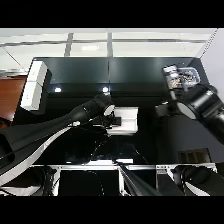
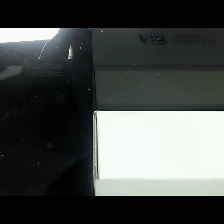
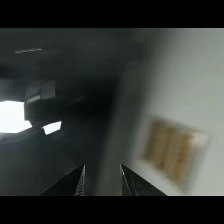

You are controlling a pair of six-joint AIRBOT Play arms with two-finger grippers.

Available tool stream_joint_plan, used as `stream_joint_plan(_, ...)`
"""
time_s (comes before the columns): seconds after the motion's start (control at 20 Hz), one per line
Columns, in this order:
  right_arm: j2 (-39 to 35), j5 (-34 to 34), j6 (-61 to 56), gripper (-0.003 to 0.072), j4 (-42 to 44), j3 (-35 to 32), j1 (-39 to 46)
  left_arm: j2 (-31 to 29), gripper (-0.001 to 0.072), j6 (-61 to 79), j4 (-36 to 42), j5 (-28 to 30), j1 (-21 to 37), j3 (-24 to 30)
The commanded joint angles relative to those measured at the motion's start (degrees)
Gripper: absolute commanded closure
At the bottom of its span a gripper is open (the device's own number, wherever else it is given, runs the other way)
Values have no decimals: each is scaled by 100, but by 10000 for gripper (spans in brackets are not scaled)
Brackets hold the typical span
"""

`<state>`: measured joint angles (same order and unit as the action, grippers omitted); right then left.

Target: Fold the box and place the chain.

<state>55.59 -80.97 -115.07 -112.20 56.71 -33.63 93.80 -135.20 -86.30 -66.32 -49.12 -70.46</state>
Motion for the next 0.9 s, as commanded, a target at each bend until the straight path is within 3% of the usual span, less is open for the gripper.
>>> stream_joint_plan(0.0, -334, 737, -149, 425, -1038, -629, 732, 2, 685, -2, 0, 4, 2, 2)
stream_joint_plan(0.2, -210, 4264, -1899, 403, -730, -2044, 1991, 2, 685, -2, -2, 9, 2, 2)
stream_joint_plan(0.25, -37, 5031, -2310, 85, -431, -2236, 2251, 2, 685, -2, -2, 11, 2, 2)
stream_joint_plan(0.3, 197, 5460, -2291, -27, -173, -2232, 2402, 2, 685, -2, -4, 9, 2, 2)
stream_joint_plan(0.35, 446, 5731, -2264, -27, -142, -2107, 2500, 2, 685, -2, -2, 7, 2, 2)
stream_joint_plan(0.45, 872, 5803, -2245, -27, -142, -1563, 2697, 2, 685, -2, -2, 9, 2, 2)
stream_joint_plan(0.6, 1676, 5355, -2177, -27, -136, -155, 3147, 2, 685, -2, 0, 4, 2, 2)
stream_joint_plan(0.85, 3506, 3456, -514, -27, 990, 2723, 3777, 2, 685, -2, -2, 7, 2, 2)
